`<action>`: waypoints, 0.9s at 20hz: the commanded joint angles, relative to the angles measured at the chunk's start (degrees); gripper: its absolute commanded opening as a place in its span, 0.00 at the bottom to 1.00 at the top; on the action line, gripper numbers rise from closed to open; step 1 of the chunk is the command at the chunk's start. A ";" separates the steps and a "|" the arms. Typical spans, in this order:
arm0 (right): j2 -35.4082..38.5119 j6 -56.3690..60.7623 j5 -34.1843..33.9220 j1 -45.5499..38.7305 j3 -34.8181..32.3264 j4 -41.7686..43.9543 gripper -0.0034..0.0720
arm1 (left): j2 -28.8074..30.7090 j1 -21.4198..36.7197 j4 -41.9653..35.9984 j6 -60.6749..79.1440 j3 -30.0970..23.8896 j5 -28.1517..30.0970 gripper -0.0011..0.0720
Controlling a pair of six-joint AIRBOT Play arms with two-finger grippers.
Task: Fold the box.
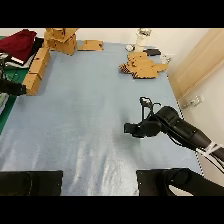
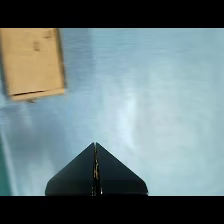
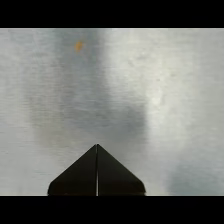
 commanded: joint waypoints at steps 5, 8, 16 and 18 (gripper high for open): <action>-17.05 -18.21 2.78 -5.70 18.14 11.67 0.05 | 5.01 -26.38 3.69 -22.71 -0.24 -9.79 0.03; -24.30 -21.46 -0.96 -6.45 29.49 12.17 0.05 | 4.39 -39.80 8.11 -31.56 -1.09 -8.98 0.03; -29.35 -24.76 -3.45 -6.45 37.64 15.89 0.05 | 2.69 -49.07 8.17 -40.02 -3.13 -9.35 0.03; -29.27 -24.76 -4.22 -6.45 37.64 15.78 0.05 | 2.67 -49.05 7.91 -40.02 -3.10 -11.50 0.03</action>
